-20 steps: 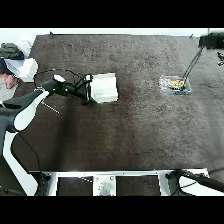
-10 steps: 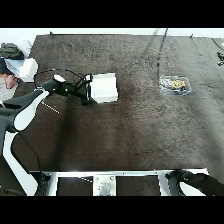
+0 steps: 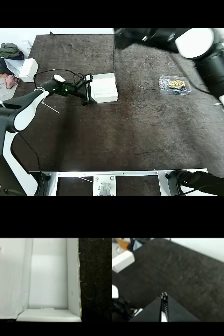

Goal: Fold the box and place the chain.

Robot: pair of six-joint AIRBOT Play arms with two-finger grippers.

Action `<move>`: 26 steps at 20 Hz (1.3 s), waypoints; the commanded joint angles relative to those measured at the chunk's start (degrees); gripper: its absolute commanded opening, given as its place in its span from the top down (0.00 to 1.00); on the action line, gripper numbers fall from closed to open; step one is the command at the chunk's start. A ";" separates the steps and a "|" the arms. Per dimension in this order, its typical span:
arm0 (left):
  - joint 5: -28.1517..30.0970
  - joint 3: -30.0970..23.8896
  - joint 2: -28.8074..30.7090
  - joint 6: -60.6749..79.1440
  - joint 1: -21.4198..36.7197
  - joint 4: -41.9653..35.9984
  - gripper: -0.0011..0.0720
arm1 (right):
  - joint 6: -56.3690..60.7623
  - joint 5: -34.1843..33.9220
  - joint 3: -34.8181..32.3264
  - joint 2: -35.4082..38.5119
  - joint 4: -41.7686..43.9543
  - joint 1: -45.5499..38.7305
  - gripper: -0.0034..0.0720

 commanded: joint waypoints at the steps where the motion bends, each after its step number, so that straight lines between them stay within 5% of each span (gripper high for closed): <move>1: 0.00 -0.02 -0.02 0.02 -0.02 0.02 0.35 | 0.04 -0.52 -4.74 -3.43 0.07 1.18 0.96; 7: 0.00 -0.02 -0.02 0.02 -0.02 0.02 0.35 | 0.07 -2.05 -11.45 -10.60 -0.39 0.94 0.95; 8: 0.00 -0.02 -0.02 0.02 -0.02 0.02 0.35 | 0.07 -1.29 -11.76 -11.74 -0.37 0.33 0.58; 9: 0.00 -0.02 -0.02 0.02 -0.02 0.02 0.35 | 0.07 -0.26 -11.98 -12.17 -1.09 -0.63 0.36; 10: 0.00 -0.02 -0.02 0.02 -0.02 0.02 0.35 | 0.11 2.12 -11.98 -12.02 -1.99 -2.01 0.51; 13: 0.00 -0.02 -0.02 0.02 -0.02 0.02 0.35 | 2.40 7.48 -16.94 -6.38 -2.12 -9.70 0.52; 18: 0.00 -0.02 -0.02 0.02 -0.02 0.02 0.35 | 11.37 -0.72 -36.68 6.32 -2.29 -29.00 0.52; 21: 0.00 -0.02 -0.02 0.02 -0.02 0.00 0.35 | 15.63 -8.52 -41.53 3.96 -1.09 -35.69 0.52; 23: 0.00 -0.02 -0.02 0.02 -0.02 0.02 0.35 | 15.61 -12.76 -41.46 -0.09 2.23 -36.09 0.43; 26: 0.00 -0.02 -0.02 0.02 -0.02 0.02 0.35 | 15.56 -18.40 -41.42 -5.33 7.26 -34.62 0.45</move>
